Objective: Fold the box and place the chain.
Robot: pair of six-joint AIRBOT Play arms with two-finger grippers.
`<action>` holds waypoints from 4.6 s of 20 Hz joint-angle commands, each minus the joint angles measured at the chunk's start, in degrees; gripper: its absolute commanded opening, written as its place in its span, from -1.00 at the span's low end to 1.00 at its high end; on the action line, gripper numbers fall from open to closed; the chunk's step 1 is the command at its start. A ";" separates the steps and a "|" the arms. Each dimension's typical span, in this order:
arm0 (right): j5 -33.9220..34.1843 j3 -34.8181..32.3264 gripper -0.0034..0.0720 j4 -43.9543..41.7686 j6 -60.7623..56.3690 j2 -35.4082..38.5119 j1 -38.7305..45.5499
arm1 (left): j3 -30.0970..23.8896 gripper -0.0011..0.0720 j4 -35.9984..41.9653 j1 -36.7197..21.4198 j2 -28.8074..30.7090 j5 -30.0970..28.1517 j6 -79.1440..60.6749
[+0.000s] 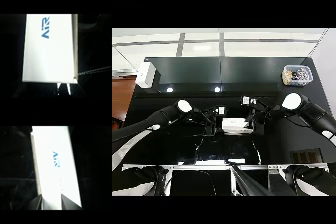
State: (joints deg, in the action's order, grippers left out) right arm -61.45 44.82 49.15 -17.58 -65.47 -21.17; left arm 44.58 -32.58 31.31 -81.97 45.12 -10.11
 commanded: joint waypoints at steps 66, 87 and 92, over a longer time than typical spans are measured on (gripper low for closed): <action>12.72 -19.12 -0.87 -28.46 -41.81 4.17 7.82 | 0.04 0.10 0.02 0.02 -0.04 0.02 0.04; 1.22 -13.53 -0.87 -28.35 -42.93 4.24 7.87 | 0.04 0.10 0.02 0.00 -0.04 -0.15 0.02; 11.72 -13.53 -0.87 -30.12 -43.08 3.82 0.26 | 0.04 0.10 0.02 0.02 -0.04 -0.13 0.02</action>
State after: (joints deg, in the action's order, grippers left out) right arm -54.81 30.89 21.17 -60.84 -61.41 -17.06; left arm 44.58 -32.51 31.35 -81.97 44.99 -9.93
